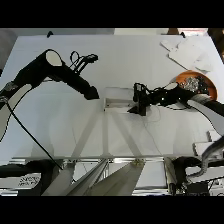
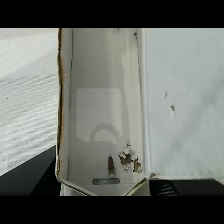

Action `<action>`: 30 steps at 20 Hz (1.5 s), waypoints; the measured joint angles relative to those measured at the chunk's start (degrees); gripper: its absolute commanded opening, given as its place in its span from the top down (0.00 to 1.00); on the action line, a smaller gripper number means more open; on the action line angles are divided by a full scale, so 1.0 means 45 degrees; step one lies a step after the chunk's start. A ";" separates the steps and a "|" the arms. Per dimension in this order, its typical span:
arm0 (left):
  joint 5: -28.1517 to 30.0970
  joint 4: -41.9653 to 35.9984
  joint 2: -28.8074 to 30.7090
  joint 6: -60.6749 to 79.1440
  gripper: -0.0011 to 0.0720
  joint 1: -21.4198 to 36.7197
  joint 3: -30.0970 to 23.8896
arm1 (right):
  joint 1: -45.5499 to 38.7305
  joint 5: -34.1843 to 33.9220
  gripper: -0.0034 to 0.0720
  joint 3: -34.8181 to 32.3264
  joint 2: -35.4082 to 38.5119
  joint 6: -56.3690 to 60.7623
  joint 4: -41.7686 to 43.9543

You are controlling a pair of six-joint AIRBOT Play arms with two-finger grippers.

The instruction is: Fold the box and place the chain.

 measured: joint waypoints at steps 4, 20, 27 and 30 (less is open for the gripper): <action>0.0675 -0.1841 -0.0087 0.5935 0.03 0.0835 -0.1239 | 0.0000 0.0000 0.43 0.0000 0.0000 0.0000 0.0005; 0.0437 -0.5683 -0.2443 1.5698 0.07 0.1054 -0.1982 | 0.0000 0.0000 0.43 0.0000 0.0000 0.0000 0.0000; 0.0534 -0.5639 -0.2526 1.6062 0.07 0.0495 -0.1982 | 0.0000 0.0000 0.43 0.0000 0.0000 0.0005 0.0005; 0.0772 -0.5523 -0.2526 1.5941 0.07 0.0316 -0.1991 | 0.0000 0.0005 0.43 -0.0005 0.0000 0.0005 0.0005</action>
